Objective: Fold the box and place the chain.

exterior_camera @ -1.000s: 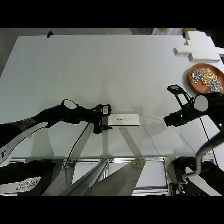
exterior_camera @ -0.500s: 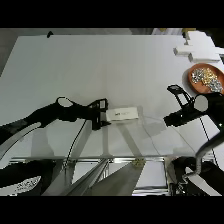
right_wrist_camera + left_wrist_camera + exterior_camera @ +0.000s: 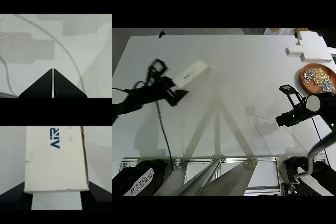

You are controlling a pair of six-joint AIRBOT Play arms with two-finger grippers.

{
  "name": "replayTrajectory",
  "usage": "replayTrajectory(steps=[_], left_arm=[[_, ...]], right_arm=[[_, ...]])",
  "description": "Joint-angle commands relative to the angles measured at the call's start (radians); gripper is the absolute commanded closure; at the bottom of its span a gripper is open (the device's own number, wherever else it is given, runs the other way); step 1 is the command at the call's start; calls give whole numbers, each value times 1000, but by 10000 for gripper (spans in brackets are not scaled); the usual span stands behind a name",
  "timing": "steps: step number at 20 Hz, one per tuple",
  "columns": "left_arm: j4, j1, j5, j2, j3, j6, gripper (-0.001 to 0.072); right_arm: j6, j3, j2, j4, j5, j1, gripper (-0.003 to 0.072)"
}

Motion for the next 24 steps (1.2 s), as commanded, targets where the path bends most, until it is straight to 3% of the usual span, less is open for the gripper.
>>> replayTrajectory(steps=[1, 5, 9, 10, 12, 13, 14, 16, 18, 21, 24], left_arm=[[244, 226, 6, 51, -4, -492, 556], [425, 344, -64, -23, -12, -632, 557], [471, 354, -114, -111, -34, -636, 551], [471, 354, -124, -130, -39, -636, 526], [471, 354, -149, -171, -43, -636, 322], [471, 354, -157, -186, -43, -636, 254], [471, 354, -165, -197, -43, -636, 196], [471, 354, -183, -204, -43, -636, 151], [471, 354, -196, -202, -43, -637, 14], [471, 353, -224, -168, -43, -647, 12], [470, 351, -224, -49, -43, -703, 15]], right_arm=[[0, 0, 1, 0, 0, 0, 666], [0, 0, 1, 0, 0, 0, 666], [0, 0, 1, 0, 0, 0, 666], [0, 0, 1, 0, 0, 0, 666], [0, 0, 1, 0, 0, 0, 666], [0, 0, 1, 0, 0, 0, 666], [0, 0, 1, 0, 0, 0, 666], [0, 0, 1, 0, 0, 0, 666], [0, 0, 1, 0, 0, 0, 666], [0, 0, 1, 0, 0, 0, 666], [0, 0, 1, 0, 0, 0, 666]])
